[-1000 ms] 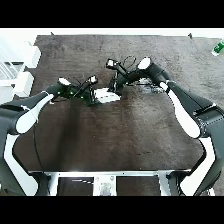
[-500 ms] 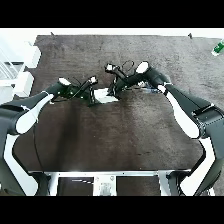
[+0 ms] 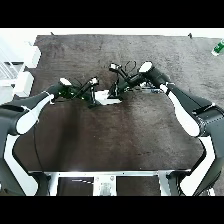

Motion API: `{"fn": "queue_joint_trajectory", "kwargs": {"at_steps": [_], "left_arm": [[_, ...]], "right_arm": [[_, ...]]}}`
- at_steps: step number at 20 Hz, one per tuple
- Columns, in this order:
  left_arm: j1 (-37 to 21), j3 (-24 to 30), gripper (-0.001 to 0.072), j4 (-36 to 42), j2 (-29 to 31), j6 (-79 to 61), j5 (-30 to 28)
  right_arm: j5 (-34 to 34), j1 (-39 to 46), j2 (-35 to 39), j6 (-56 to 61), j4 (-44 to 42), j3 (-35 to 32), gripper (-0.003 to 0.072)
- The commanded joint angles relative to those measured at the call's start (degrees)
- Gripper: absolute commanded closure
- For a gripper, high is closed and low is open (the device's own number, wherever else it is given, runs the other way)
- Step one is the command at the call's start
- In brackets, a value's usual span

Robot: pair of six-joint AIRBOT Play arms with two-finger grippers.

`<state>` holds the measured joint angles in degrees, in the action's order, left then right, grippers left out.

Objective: Fold the box and place the chain.

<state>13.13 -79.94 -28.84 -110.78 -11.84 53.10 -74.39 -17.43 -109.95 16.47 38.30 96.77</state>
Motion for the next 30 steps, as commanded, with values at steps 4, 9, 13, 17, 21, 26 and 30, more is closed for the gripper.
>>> {"fn": "queue_joint_trajectory", "kwargs": {"at_steps": [4, 9, 13, 17, 21, 26, 30], "left_arm": [[-0.20, -0.04, 0.0243, -0.44, 0.07, -0.20, 0.48], [-0.20, -0.04, 0.0243, -0.44, 0.07, -0.20, 0.48], [-0.20, -0.04, 0.0243, -0.46, 0.07, -0.20, 0.48], [-0.20, -0.04, 0.0243, -0.44, 0.07, -0.20, 0.46], [-0.20, -0.04, 0.0243, -0.46, 0.07, -0.20, 0.46], [-0.20, -0.04, 0.0243, -0.46, 0.07, -0.20, 0.46], [-0.20, -0.04, 0.0243, -0.44, 0.07, -0.20, 0.46]], "right_arm": [[0.28, 3.69, 1.20, 0.15, -11.30, 0.11, 0.0551], [4.07, 3.23, 1.20, 4.15, -2.97, -1.81, 0.0677], [9.14, 3.02, 3.23, 3.74, -2.86, -7.93, 0.0680], [21.66, 1.81, 6.88, 2.08, -2.99, -14.75, 0.0680], [22.97, 1.77, 7.04, -0.68, -8.31, -18.58, 0.0680], [24.04, 1.68, 7.04, -0.44, -8.28, -24.00, 0.0680], [25.68, 1.68, 7.02, 2.21, -7.63, -24.35, 0.0679]]}}
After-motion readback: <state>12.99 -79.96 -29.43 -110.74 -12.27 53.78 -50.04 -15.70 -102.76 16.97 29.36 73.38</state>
